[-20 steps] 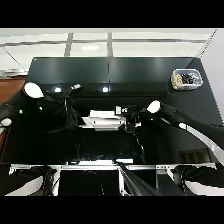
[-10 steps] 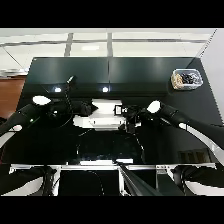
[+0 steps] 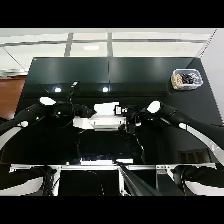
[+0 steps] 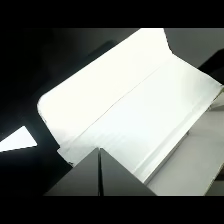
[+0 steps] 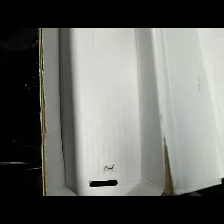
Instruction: Fold the box and place the chain.
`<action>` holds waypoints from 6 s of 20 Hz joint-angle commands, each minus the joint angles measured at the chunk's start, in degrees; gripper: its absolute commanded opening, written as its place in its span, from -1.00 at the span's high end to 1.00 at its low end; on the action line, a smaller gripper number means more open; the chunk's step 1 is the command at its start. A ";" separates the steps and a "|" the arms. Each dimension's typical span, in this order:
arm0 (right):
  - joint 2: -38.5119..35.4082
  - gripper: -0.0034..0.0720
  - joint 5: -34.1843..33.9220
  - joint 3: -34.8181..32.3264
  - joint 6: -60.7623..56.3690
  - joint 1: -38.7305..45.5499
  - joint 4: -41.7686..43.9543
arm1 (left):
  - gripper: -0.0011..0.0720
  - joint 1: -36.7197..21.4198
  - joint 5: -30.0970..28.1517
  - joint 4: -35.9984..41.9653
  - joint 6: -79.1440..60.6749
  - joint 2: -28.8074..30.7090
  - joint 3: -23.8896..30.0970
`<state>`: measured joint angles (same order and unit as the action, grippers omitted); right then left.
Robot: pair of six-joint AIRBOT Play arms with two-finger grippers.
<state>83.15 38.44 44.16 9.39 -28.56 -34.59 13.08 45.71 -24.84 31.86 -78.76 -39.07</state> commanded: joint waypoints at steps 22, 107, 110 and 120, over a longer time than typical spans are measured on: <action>-0.02 -0.36 -0.09 0.00 -0.11 -0.02 0.09 | -0.97 -8.92 6.16 -25.49 -29.24 20.50 3.61; -0.02 -0.36 -0.13 0.00 -0.11 -0.02 0.09 | -0.77 -16.70 24.04 -0.39 16.37 -1.84 -1.53; -0.02 -0.36 -0.13 0.00 -0.11 -0.02 0.09 | -0.73 -13.11 23.78 -0.48 16.41 -1.84 -3.08; -0.02 -0.36 -0.13 0.00 -0.11 -0.02 0.09 | -0.53 -8.20 24.00 -6.45 21.07 -1.79 -7.89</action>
<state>83.15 38.30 44.16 9.30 -28.56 -34.50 4.34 69.52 -29.65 51.31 -80.55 -46.17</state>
